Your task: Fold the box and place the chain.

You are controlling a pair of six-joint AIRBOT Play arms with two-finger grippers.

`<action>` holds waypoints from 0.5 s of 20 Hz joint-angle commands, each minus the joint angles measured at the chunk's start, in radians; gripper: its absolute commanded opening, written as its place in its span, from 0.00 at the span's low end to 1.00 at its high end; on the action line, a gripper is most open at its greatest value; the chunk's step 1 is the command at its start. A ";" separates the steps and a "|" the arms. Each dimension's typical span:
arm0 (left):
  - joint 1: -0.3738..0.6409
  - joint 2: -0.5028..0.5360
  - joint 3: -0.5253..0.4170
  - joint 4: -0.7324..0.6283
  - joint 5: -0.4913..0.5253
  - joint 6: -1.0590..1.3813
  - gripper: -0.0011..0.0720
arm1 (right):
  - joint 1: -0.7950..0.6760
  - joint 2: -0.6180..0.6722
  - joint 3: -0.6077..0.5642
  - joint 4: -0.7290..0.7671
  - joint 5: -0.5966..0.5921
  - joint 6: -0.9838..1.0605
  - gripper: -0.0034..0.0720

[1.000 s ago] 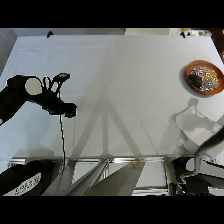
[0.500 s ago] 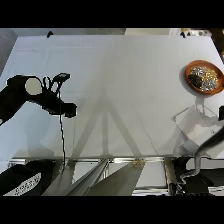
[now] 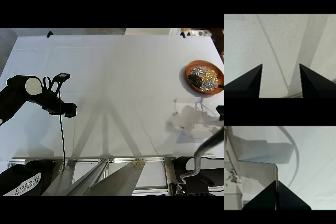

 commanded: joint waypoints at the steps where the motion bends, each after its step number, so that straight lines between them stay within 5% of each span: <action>1: 0.000 0.000 0.000 0.000 0.000 0.000 0.73 | 0.111 0.078 -0.018 0.203 -0.005 -0.027 0.07; 10: 0.000 0.000 0.000 0.000 0.000 0.000 0.73 | 0.524 0.595 -0.486 0.742 -0.428 -0.018 0.07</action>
